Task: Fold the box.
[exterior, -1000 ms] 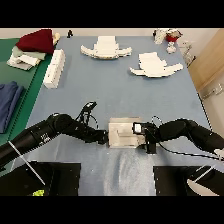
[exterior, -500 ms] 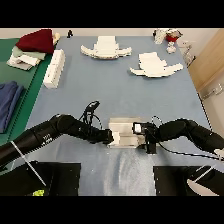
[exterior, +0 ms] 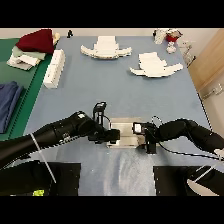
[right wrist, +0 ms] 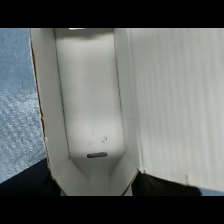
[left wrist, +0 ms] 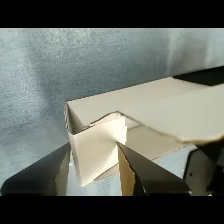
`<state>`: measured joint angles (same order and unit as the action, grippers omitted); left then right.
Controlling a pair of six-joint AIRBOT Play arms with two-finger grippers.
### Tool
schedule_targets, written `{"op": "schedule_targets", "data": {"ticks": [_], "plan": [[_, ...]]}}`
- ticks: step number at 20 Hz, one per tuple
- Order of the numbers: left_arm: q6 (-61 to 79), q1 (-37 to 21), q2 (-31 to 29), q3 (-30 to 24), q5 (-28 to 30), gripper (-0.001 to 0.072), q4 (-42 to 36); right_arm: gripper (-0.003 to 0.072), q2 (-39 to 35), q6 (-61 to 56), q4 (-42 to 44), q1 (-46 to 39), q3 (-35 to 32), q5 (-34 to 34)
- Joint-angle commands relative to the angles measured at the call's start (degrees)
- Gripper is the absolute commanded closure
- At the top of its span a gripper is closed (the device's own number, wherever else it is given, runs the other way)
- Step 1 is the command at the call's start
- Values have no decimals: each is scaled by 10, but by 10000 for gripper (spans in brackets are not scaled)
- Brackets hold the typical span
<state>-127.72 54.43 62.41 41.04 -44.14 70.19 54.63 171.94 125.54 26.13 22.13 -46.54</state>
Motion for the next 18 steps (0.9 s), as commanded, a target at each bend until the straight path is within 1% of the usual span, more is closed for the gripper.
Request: {"op": "schedule_targets", "data": {"ticks": [1, 5, 8, 12, 18], "plan": [[-119, 40, 45, 58, -59, 288, 102, 164, 0, 0, 0, 0, 0, 0], [-205, 74, 82, 106, -116, 296, 162, 163, 0, 0, 0, 0, 0, 0], [-229, 85, 104, 122, -118, 297, 171, 163, 0, 0, 0, 0, 0, 0], [-266, 88, 128, 126, -120, 305, 175, 163, 0, 0, 0, 0, 0, 0], [-268, 88, 159, 155, -127, 305, 184, 163, 0, 0, 0, 0, 0, 0]]}}
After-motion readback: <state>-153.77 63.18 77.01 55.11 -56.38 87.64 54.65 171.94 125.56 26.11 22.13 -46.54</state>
